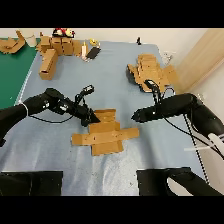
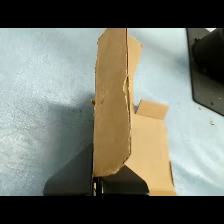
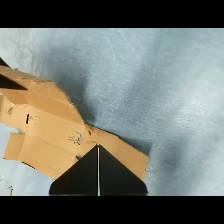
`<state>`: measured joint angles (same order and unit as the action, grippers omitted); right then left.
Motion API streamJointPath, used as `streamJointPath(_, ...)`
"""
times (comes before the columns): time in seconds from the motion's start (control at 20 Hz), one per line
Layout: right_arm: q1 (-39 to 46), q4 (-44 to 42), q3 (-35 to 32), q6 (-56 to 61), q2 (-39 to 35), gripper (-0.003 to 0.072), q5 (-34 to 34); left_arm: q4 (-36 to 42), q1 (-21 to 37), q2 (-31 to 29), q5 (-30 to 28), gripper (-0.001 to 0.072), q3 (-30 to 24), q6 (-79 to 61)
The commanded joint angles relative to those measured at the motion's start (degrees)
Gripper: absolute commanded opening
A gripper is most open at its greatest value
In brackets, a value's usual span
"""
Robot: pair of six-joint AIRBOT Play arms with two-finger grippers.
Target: Fold the box.
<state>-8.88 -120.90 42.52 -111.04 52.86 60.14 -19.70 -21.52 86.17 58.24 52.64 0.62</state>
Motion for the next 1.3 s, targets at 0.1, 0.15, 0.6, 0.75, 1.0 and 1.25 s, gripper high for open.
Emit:
streamJointPath(0.1,-12.87,15.32,0.0,10.78,-5.09,0.0005,-2.64,0.15,-3.61,-2.45,-3.85,0.001,-2.1,-2.6)
streamJointPath(0.15,-15.52,16.61,0.0,11.08,-5.07,0.0005,-2.67,0.15,-3.87,-3.41,-3.8,0.001,-2.6,-2.67)
streamJointPath(0.6,-38.51,35.65,-2.75,24.2,-5.05,0.0004,-2.16,0.42,-4.35,-6.8,-2.97,0.001,-7.04,-2.73)
streamJointPath(0.75,-47.82,37.03,-8.09,29.22,-5.07,0.0005,-1.99,0.35,-4.35,-6.82,-2.32,0.0011,-7.04,-2.73)
streamJointPath(1.0,-63.58,40.5,-11.82,30.64,-2.69,0.0443,-6.43,-0.39,-4.35,-6.82,-2.08,0.0011,-7.04,-2.73)
streamJointPath(1.25,-63.89,49.46,-11.82,30.67,2.69,0.0442,-7.19,-1.36,-4.35,-6.82,-1.18,0.0011,-7.04,-2.12)
